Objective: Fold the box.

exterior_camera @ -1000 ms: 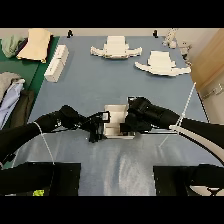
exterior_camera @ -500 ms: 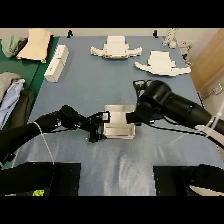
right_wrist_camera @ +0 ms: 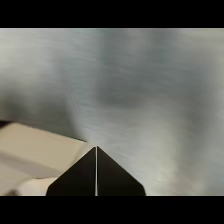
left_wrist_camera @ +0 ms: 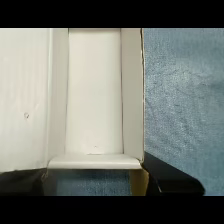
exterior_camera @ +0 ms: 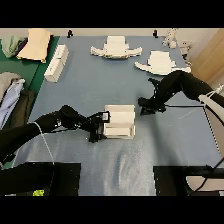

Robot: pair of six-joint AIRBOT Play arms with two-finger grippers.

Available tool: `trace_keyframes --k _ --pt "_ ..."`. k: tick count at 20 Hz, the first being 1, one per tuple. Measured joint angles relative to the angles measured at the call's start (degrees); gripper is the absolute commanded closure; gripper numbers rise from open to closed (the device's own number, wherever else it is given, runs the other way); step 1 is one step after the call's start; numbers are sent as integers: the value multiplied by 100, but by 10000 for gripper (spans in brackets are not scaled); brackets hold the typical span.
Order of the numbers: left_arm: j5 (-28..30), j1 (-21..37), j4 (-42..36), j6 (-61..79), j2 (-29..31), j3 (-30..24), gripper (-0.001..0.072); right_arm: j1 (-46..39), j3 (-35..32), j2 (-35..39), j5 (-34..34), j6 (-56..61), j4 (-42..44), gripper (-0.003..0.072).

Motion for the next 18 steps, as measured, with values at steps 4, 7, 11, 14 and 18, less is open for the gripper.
trace_keyframes --k 4,7,11,14,18 --pt "-2 0 0 0 0 0 215 -581 385 -815 -874 -1624 1875 684" --pt "-2 0 0 -2 0 0 215 -586 520 -1062 -1637 -2299 2337 683" --pt "0 0 0 0 0 0 215 -282 579 -1119 -2352 -2667 2256 683" --pt "-2 0 2 0 0 0 215 72 590 -977 -2448 -2865 1856 683" --pt "-2 0 0 0 0 0 215 643 407 -472 -1733 -3281 1362 683"
